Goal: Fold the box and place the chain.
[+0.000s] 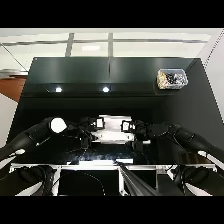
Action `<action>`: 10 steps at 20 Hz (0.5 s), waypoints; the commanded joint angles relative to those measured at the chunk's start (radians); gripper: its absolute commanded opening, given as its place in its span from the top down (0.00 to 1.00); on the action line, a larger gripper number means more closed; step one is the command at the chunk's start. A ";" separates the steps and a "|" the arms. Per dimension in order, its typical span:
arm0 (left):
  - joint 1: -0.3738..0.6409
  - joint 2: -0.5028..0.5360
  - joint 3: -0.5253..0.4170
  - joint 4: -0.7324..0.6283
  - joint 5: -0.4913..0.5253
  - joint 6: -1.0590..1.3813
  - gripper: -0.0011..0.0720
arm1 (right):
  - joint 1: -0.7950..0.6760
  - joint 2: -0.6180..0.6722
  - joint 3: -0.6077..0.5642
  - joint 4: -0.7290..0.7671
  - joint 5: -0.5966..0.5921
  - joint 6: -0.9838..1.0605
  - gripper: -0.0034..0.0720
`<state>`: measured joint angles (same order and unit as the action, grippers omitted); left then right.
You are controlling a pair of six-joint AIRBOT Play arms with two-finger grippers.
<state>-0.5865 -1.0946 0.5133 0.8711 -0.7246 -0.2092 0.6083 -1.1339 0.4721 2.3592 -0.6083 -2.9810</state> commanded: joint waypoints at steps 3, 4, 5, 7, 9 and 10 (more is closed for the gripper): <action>-0.052 0.000 0.000 -0.001 0.006 0.005 0.62 | 0.001 0.000 0.000 0.000 -0.002 0.000 0.23; -0.066 0.000 0.000 -0.001 0.024 0.005 0.62 | 0.001 0.000 0.000 0.000 -0.002 0.000 0.23; -0.075 0.000 0.000 -0.001 0.053 0.005 0.63 | 0.001 0.000 0.000 0.000 -0.002 0.000 0.23; -0.086 -0.001 0.000 -0.001 0.110 0.005 0.69 | 0.001 0.000 0.000 0.000 -0.002 0.000 0.23; -0.101 -0.005 -0.001 -0.045 0.149 0.004 0.69 | 0.001 0.000 0.000 0.000 -0.002 0.000 0.23; -0.109 -0.013 0.000 -0.080 0.151 0.005 0.69 | 0.001 0.000 0.000 0.000 -0.002 0.000 0.23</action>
<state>-0.6743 -1.0992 0.5133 0.8497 -0.6262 -0.2050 0.6083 -1.1336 0.4721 2.3585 -0.6106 -2.9810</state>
